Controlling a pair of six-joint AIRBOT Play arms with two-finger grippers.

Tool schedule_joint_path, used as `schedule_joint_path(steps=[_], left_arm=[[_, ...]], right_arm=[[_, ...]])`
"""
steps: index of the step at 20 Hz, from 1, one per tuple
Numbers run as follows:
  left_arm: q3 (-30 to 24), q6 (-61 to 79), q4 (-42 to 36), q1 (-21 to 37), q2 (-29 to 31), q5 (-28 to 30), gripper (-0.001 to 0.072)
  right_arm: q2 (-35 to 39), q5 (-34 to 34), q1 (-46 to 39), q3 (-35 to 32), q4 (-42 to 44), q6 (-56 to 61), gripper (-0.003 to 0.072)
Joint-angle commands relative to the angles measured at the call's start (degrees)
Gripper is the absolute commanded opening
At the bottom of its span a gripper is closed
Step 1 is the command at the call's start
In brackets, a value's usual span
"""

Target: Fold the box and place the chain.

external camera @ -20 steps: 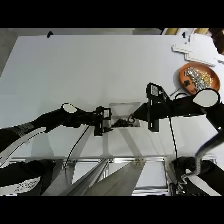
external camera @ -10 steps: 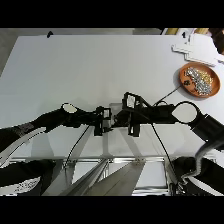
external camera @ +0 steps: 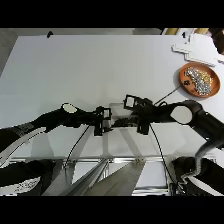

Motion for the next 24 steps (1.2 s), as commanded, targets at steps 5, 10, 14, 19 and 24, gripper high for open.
schedule_joint_path(steps=[5, 10, 14, 19, 24], left_arm=[[0.0, 0.0, 0.0, 0.0, 0.0, 0.0, 0.0014], [0.0, 0.0, 0.0, 0.0, 0.0, 0.0, 0.0014], [0.0, 0.0, 0.0, 0.0, 0.0, 0.0, 0.0014], [0.0, 0.0, 0.0, 0.0, 0.0, 0.0, 0.0014], [0.0, 0.0, 0.0, 0.0, 0.0, 0.0, 0.0014]], right_arm=[[4.5, 5.0, -20.0, 0.3, -3.6, -15.0, 0.0210], [-4.3, 5.2, -21.1, 0.2, 2.0, -29.2, 0.0184], [-12.4, 4.6, -21.1, 0.2, 2.3, -32.3, 0.0346], [-18.8, 2.5, -21.1, 0.2, 5.4, -37.9, 0.0342], [-20.9, 1.7, -21.1, 0.1, 11.7, -43.3, 0.0272]])
